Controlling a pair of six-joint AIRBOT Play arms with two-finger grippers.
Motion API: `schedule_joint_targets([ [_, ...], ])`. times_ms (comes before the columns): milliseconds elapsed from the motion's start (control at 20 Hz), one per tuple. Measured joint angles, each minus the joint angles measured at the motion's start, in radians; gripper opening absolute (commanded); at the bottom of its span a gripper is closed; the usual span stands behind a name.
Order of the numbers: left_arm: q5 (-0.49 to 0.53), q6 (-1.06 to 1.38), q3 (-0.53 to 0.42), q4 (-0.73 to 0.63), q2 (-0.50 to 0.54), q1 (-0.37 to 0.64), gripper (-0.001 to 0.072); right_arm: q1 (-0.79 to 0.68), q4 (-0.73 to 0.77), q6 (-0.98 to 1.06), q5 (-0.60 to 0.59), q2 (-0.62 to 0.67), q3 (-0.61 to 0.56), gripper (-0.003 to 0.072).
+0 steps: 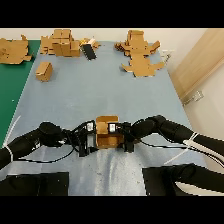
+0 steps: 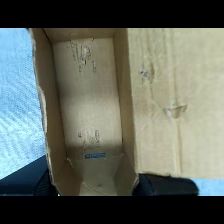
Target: Fold the box.
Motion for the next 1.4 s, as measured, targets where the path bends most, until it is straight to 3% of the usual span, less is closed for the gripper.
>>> schedule_joint_targets([
  [500, 0.011, 0.001, 0.014, 0.002, -0.024, -0.027, 0.0720, 0.000, 0.000, 0.000, 0.000, 0.000, 0.000, 0.0568],
  [1250, 0.076, -0.124, 0.060, 0.109, -0.071, -0.076, 0.0720, 0.000, 0.000, 0.000, 0.000, 0.000, 0.000, 0.0568],
  [1300, 0.076, -0.126, 0.061, 0.113, -0.072, -0.076, 0.0602, 0.000, 0.000, 0.000, 0.000, 0.000, 0.000, 0.0568],
  [1400, 0.075, -0.132, 0.062, 0.118, -0.073, -0.076, 0.0587, 0.000, 0.000, 0.001, 0.000, 0.000, 0.000, 0.0568],
])
